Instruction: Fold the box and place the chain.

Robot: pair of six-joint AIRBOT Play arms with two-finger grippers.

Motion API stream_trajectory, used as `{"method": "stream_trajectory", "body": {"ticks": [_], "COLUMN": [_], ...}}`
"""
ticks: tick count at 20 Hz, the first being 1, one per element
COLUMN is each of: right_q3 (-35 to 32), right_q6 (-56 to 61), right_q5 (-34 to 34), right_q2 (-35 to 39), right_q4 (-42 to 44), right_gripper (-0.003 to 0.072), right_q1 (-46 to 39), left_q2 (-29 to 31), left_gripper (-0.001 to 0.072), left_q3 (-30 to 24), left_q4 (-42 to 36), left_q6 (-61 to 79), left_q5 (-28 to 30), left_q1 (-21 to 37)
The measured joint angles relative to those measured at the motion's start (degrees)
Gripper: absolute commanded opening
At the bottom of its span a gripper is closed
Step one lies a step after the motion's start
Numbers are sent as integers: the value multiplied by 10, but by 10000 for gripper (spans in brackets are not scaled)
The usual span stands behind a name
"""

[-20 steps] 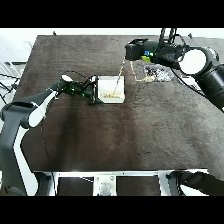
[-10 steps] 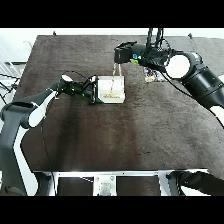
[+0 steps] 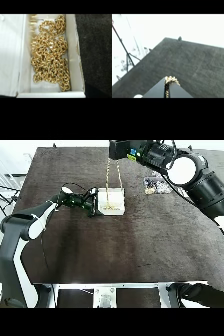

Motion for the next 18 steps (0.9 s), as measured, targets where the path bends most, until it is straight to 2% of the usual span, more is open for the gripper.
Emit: {"method": "stream_trajectory", "body": {"ticks": [11, 18], "right_q3": [6, -76], "right_q6": [-4, -9], "right_q5": [-18, -3], "right_q2": [-1, -23], "right_q4": [0, -4], "right_gripper": [9, 10], "right_q1": [9, -5], "left_q2": [0, 0], "left_gripper": [473, 474], "left_q3": [0, 0], "left_q4": [0, 0], "left_q6": [0, 0], "left_q5": [0, 0], "left_q1": [0, 0]}}
